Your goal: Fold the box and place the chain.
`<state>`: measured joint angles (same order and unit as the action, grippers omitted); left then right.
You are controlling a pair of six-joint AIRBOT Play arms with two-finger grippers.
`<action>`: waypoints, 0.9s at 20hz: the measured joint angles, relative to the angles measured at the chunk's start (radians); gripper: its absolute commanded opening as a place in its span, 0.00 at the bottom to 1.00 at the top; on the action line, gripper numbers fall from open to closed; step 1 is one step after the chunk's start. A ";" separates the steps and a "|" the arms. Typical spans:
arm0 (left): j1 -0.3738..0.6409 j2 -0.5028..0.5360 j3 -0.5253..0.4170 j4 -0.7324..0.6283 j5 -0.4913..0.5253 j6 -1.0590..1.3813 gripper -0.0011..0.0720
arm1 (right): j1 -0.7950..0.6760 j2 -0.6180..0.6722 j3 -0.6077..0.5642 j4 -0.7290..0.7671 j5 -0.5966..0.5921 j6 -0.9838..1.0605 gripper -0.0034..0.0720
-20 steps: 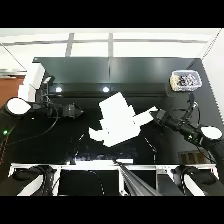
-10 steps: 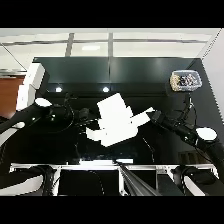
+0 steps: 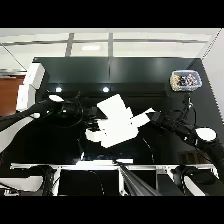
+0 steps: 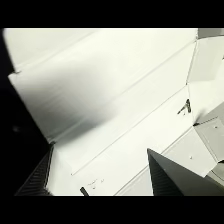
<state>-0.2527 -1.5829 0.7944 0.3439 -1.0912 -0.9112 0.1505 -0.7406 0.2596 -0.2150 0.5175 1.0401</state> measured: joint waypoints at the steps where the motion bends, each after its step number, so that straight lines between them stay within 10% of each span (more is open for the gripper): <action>1: -0.010 -0.021 0.021 -0.002 -0.021 0.005 0.98 | 0.000 0.000 0.000 -0.002 0.000 0.000 0.06; 18: -0.005 -0.132 0.170 0.056 -0.292 0.414 0.96 | 0.000 0.000 0.000 -0.028 0.001 0.000 0.06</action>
<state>-0.2573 -1.7145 0.9642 0.4004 -1.3830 -0.4973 0.1505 -0.7406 0.2596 -0.2432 0.5182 1.0397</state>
